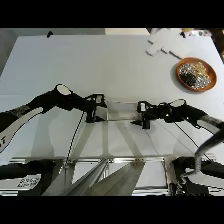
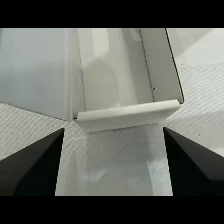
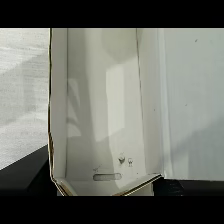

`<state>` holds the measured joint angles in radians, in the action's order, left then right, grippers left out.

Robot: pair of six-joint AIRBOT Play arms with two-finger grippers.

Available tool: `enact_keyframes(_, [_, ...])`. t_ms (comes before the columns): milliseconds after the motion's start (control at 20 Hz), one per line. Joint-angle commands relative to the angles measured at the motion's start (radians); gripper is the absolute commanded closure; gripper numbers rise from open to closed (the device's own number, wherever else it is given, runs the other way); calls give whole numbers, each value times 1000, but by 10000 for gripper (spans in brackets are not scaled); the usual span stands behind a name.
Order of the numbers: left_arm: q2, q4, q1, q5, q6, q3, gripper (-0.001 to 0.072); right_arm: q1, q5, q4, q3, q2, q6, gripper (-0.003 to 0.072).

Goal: Fold the box and place the chain.

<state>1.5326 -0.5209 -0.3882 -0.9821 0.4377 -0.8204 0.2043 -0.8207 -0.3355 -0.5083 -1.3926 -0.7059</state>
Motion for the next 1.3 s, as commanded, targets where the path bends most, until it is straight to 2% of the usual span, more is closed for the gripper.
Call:
enact_keyframes(0, [10,4,-8,4,1,1,7,0,0,0,0,0,0,227])
enact_keyframes(350, [31,-3,-39,5,7,2,7,0,0,0,0,0,0,227])
enact_keyframes(900, [73,97,-83,41,-14,1,15,0,-1,0,0,0,0,227])
enact_keyframes(1250, [73,94,-36,43,-130,10,15,0,-2,0,0,0,0,227])
